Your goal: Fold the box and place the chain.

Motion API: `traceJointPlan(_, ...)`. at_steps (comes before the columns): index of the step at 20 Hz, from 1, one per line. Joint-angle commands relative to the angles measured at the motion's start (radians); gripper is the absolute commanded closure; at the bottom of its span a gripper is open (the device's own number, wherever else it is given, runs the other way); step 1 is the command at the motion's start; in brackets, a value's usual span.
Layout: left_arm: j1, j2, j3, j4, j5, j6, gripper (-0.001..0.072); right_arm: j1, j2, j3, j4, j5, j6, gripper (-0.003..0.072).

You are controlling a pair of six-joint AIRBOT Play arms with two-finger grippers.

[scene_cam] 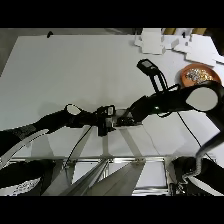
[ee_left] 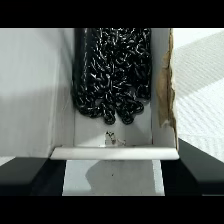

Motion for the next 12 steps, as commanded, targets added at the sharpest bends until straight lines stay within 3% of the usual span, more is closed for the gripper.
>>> traceJointPlan(1,0.000,0.000,0.000,0.000,0.000,0.000,0.0539,0.001,-0.079,-0.003,-0.065,0.055,0.005,0.0667)
traceJointPlan(3,0.000,0.000,0.000,0.000,0.000,0.000,0.0539,0.001,-0.114,-0.003,-0.068,0.069,-0.002,0.0640)
traceJointPlan(5,0.000,0.000,0.000,0.000,0.000,0.000,0.0539,0.001,-0.124,-0.002,-0.068,0.063,-0.030,0.0483)
traceJointPlan(6,-0.001,0.000,0.000,0.000,0.000,0.000,0.0539,0.001,-0.122,0.002,-0.057,0.062,-0.031,0.0454)
traceJointPlan(12,0.000,0.000,0.000,0.000,0.000,0.000,0.0539,-0.044,-0.124,0.110,-0.034,0.037,-0.172,0.0470)
